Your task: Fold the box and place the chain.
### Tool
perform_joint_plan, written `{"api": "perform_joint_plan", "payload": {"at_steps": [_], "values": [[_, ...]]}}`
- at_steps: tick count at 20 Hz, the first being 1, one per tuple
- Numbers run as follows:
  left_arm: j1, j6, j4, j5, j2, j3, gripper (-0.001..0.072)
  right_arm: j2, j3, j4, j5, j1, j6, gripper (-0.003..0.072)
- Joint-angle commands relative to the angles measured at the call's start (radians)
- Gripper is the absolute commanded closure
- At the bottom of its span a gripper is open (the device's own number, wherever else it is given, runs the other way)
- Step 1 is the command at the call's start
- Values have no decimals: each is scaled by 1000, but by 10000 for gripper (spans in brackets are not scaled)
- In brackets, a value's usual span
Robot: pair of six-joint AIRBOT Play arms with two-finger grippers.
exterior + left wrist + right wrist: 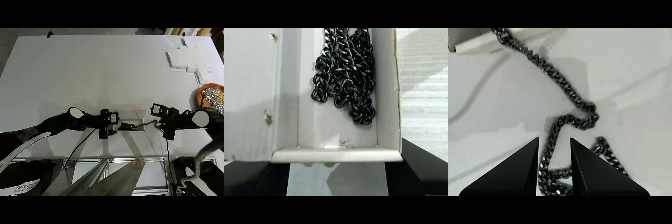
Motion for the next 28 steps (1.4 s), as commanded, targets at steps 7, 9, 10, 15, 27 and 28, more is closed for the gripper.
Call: {"api": "perform_joint_plan", "payload": {"at_steps": [7, 9, 10, 15, 27, 28], "values": [[0, 0, 0, 0, 1, 0, 505, -110, -37, -11, -30, 13, 6, 543], [0, 0, 0, 0, 1, 0, 505, -137, -38, -11, -31, 24, 5, 617], [0, 0, 0, 0, 1, 0, 505, -149, -38, -11, -34, 26, 6, 641], [0, 0, 0, 0, 1, 0, 505, -167, -38, -10, -45, 26, 6, 650], [0, 0, 0, 0, 1, 0, 505, 28, -38, -105, -50, 26, 10, 549], [0, 0, 0, 1, 1, 0, 505, 24, -38, -105, -57, 26, 10, 549]]}}
